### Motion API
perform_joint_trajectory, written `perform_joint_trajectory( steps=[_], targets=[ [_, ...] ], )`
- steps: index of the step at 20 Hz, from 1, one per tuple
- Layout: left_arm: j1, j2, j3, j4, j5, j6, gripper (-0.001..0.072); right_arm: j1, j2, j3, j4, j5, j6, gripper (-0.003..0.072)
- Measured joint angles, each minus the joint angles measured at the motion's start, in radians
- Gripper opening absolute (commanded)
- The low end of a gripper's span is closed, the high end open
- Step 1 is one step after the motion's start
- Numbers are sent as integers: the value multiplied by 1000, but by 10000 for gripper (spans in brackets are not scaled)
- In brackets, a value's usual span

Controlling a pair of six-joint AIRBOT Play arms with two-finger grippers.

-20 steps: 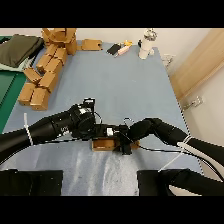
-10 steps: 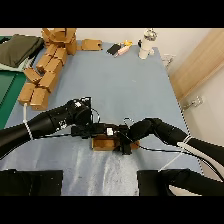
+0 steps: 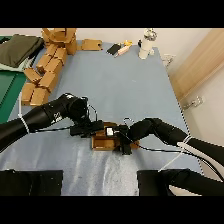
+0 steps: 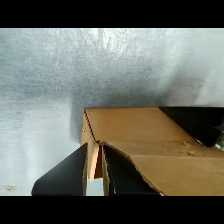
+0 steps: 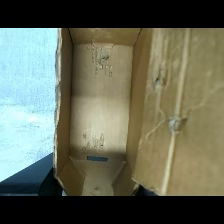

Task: Fold the box.

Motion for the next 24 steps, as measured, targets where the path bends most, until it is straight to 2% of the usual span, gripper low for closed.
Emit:
perform_joint_trajectory(
  steps=[7, 8, 9, 13, 16, 20, 24],
  targets=[
    [109, 0, 0, -166, -87, 154, 139, 0, 0, 0, 0, 0, 0, 517],
    [129, 0, 0, -176, -105, 174, 99, 0, 0, 0, 0, 0, 0, 517],
    [148, 2, 0, -183, -126, 200, 10, 0, 0, 0, 0, 0, 0, 517],
    [252, 36, -4, -198, -252, 405, 10, 0, 0, 0, 0, 0, 1, 517],
    [357, 96, -34, -215, -308, 685, 10, 0, 0, 0, 0, 0, 1, 517],
    [499, 164, -119, -366, -374, 1229, 10, 0, 0, 0, 0, 0, 1, 517],
    [565, 184, -180, -475, -388, 1654, 10, 0, 0, 0, 0, 0, 1, 517]
  ],
)
